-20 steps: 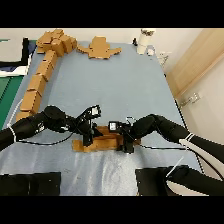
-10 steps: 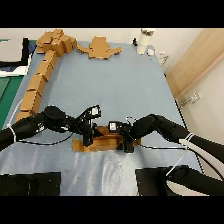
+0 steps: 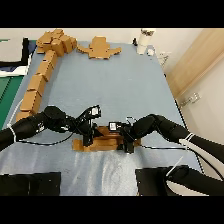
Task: Fold the box.
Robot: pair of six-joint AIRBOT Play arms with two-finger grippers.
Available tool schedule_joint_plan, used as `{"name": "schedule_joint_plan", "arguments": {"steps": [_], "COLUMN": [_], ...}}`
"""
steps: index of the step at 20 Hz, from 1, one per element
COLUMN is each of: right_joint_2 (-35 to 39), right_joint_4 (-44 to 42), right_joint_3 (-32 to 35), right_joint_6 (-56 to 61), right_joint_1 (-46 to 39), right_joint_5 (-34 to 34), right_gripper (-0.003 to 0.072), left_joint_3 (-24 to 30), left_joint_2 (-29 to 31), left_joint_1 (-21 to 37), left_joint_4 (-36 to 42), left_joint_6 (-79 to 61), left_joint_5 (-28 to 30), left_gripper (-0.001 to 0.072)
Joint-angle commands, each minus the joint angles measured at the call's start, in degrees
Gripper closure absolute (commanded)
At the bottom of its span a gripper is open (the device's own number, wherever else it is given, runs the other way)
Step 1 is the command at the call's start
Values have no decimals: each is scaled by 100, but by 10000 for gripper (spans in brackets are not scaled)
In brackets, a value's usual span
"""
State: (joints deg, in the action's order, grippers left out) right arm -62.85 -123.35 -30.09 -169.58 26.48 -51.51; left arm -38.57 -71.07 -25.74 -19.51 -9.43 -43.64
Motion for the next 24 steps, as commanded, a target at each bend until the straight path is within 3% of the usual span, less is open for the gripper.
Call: {"name": "schedule_joint_plan", "arguments": {"steps": [1,15,16,17,18,21,24], "right_joint_2": [-4,-4,-4,-4,-4,-4,-4], "right_joint_4": [7,-4,-2,-4,-2,0,-2], "right_joint_3": [4,4,4,4,4,4,4], "right_joint_6": [4,4,4,4,4,4,4], "right_joint_1": [7,7,7,7,7,7,7], "right_joint_5": [-2,-4,-4,-4,-4,-4,-2], "right_gripper": [239,239,239,239,239,239,239], "left_joint_3": [2,-4,-4,-4,-4,-7,-7], "left_joint_2": [0,0,0,0,2,136,649], "left_joint_1": [0,0,11,13,15,166,457], "left_joint_4": [0,17,-11,-22,-37,-575,-1982], "left_joint_6": [0,157,354,658,1012,1722,3182], "left_joint_5": [2,31,68,179,319,153,-396], "left_gripper": [696,696,625,275,79,57,57]}}
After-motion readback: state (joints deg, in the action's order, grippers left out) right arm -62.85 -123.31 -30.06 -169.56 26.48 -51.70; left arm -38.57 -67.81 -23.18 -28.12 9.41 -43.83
